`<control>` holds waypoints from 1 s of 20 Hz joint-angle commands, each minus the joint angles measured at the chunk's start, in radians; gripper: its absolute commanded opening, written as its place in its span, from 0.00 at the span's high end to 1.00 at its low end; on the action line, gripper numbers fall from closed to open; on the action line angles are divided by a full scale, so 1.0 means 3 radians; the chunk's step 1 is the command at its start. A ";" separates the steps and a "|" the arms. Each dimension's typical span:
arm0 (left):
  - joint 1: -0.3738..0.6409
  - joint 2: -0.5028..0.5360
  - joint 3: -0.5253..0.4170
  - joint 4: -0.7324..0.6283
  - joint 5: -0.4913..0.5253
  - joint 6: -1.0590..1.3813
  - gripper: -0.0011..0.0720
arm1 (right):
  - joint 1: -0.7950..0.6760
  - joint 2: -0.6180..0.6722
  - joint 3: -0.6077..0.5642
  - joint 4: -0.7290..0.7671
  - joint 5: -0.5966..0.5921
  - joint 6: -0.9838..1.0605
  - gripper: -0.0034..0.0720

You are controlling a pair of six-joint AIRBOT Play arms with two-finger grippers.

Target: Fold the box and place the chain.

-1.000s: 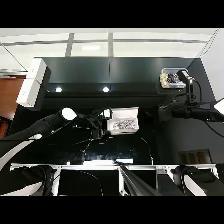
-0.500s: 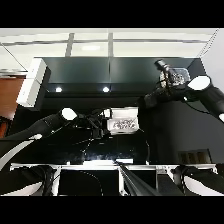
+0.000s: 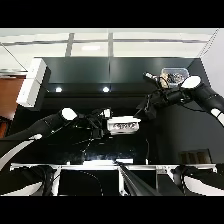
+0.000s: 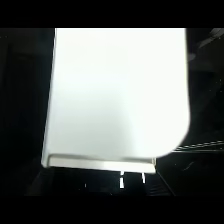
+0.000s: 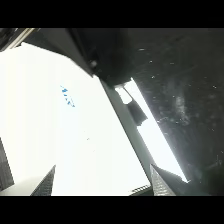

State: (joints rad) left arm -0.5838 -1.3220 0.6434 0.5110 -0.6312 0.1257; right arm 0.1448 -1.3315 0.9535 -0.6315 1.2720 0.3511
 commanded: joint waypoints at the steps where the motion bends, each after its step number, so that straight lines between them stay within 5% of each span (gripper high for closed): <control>1: -0.0001 0.0001 0.0000 0.0001 -0.0004 -0.0001 0.68 | 0.0005 -0.0010 0.0004 -0.0005 0.0086 -0.0189 0.04; 13: -0.0001 0.0001 0.0000 0.0001 -0.0018 0.0000 0.68 | 0.0490 0.0018 0.0000 -0.0544 -0.0224 -0.0188 0.04; 20: -0.0001 0.0001 0.0000 0.0001 -0.0029 -0.0001 0.68 | 0.0510 0.0571 -0.0192 -0.0755 -0.0224 0.0188 0.04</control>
State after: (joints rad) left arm -0.5838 -1.3220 0.6434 0.5110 -0.6369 0.1253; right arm 0.2943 -1.2137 0.9340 -0.8360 1.2129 0.3538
